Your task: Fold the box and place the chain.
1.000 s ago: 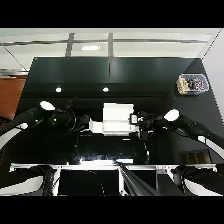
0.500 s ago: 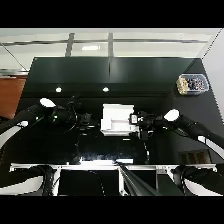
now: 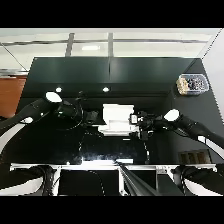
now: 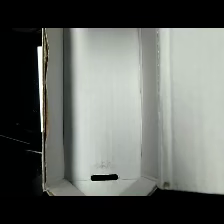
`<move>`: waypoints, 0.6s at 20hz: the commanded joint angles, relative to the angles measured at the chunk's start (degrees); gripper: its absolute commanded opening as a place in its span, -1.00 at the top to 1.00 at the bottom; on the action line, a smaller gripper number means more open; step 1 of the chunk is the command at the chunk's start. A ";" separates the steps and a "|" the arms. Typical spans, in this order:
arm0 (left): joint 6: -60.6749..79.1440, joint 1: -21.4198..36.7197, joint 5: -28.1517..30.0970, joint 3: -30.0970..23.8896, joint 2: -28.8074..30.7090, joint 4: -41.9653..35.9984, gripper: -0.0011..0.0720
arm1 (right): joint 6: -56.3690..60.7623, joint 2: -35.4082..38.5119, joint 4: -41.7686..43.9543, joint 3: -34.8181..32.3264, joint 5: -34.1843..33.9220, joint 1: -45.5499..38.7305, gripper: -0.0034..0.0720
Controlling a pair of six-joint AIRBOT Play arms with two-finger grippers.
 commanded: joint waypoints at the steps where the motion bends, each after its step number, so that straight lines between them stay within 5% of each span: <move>1: -7.32 -4.22 1.29 3.37 0.04 5.20 -0.89 | 0.02 0.00 0.02 0.00 0.00 0.02 0.55; 4: -13.42 -6.08 1.25 4.96 0.04 10.23 -0.68 | 0.02 0.00 0.02 0.00 0.00 0.02 0.55; 12: -16.26 -7.23 2.67 5.88 0.04 10.27 -0.56 | 0.02 0.00 0.02 0.00 0.00 0.02 0.55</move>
